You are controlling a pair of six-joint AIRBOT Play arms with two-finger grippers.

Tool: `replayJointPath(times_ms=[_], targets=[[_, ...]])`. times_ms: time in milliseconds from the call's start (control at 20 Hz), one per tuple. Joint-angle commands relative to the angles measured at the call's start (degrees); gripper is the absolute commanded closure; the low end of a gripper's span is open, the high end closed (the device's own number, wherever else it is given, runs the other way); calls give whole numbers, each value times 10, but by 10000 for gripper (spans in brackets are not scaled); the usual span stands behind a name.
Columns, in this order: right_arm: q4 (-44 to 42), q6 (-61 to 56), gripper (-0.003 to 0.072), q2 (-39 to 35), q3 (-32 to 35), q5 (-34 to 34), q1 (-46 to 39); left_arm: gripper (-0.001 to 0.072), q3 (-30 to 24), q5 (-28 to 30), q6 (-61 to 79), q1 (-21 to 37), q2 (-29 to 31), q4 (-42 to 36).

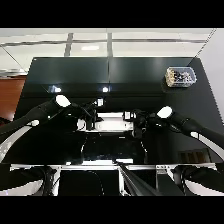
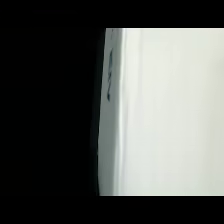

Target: Fold the box and place the chain.

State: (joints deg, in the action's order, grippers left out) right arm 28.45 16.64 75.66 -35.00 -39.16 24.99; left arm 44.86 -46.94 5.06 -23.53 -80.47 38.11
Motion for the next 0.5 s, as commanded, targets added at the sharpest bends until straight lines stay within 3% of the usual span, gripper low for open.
replayJointPath(times_ms=[0,450], targets=[[6,-15,32,3,-3,9,3,682,0,-1,0,0,0,0],[21,-28,32,7,-7,10,8,682,0,-1,0,0,0,0]])
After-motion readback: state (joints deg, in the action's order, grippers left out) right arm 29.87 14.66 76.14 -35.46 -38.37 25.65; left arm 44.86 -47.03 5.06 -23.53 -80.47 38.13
